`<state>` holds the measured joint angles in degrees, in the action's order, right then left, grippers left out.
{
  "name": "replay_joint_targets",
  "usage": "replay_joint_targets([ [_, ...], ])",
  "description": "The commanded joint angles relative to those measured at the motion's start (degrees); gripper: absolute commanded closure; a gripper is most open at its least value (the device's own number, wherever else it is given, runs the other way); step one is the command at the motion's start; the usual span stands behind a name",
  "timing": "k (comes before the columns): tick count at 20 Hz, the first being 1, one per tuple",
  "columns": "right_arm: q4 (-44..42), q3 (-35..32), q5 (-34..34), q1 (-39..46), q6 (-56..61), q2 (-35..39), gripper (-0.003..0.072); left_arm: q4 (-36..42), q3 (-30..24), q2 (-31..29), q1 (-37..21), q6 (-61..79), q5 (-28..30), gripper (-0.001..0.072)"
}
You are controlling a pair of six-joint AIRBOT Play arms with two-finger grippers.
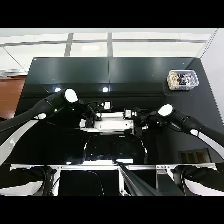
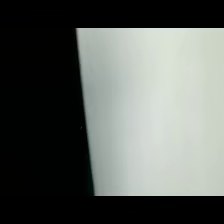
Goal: Fold the box and place the chain.
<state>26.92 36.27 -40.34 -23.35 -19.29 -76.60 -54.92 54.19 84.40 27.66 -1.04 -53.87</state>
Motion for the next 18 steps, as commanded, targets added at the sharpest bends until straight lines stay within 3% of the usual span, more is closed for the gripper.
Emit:
replay_joint_targets([
  [1,0.2,0.0,0.5,0.0,0.0,-0.1,-0.0015,-0.5,0.0,1.1,0.6,-0.9,-0.2,0.0683],
  [14,3.8,0.0,0.1,0.0,1.7,-0.2,-0.0014,-5.5,4.5,2.4,0.6,-5.7,-4.1,0.0683],
  [15,3.8,0.0,0.1,0.0,1.7,-0.2,-0.0007,-5.5,4.5,2.4,0.6,-5.7,-4.0,0.0683],
  [16,3.8,0.0,0.2,0.0,1.7,-0.2,0.0070,-5.5,4.5,2.5,0.6,-5.7,-4.1,0.0683],
  [18,3.8,0.0,0.3,0.0,1.7,-0.2,0.0091,-5.5,4.5,2.7,0.7,-5.6,-4.0,0.0683],
])
